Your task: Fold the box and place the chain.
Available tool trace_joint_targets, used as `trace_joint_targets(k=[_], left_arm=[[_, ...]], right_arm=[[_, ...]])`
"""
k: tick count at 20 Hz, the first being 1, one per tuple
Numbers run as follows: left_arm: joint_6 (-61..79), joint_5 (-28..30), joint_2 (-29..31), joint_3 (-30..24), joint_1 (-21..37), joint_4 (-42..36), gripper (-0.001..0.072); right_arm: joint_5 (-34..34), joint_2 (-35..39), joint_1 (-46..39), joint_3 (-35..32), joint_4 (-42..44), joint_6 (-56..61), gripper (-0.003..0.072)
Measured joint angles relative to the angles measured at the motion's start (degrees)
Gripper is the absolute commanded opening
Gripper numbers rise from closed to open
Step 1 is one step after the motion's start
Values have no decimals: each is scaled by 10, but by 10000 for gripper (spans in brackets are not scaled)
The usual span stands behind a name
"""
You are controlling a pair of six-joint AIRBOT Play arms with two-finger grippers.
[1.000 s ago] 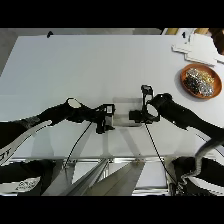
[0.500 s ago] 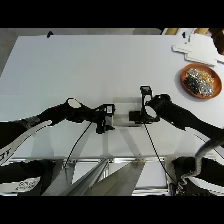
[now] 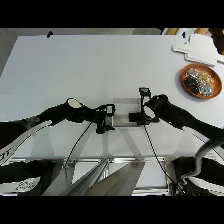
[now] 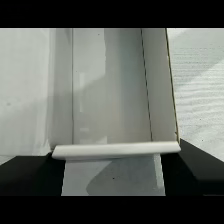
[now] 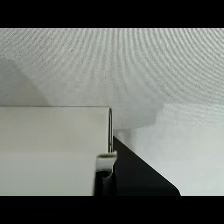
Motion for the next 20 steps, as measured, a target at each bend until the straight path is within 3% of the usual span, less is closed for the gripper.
trace_joint_targets(k=[2,6,8,9,14,20], left_arm=[[0,0,0,0,0,0,151],[0,0,0,0,0,0,151],[0,0,0,0,0,0,151],[0,0,0,0,0,0,151],[-1,0,0,0,0,0,151],[-1,0,0,0,0,0,151]], right_arm=[[2,0,0,0,0,-15,178],[6,11,0,0,-2,-58,218],[5,30,0,0,-6,-83,379],[6,43,0,0,-9,-97,425],[50,119,0,50,-12,-171,425],[65,139,-78,258,-17,-276,424]])
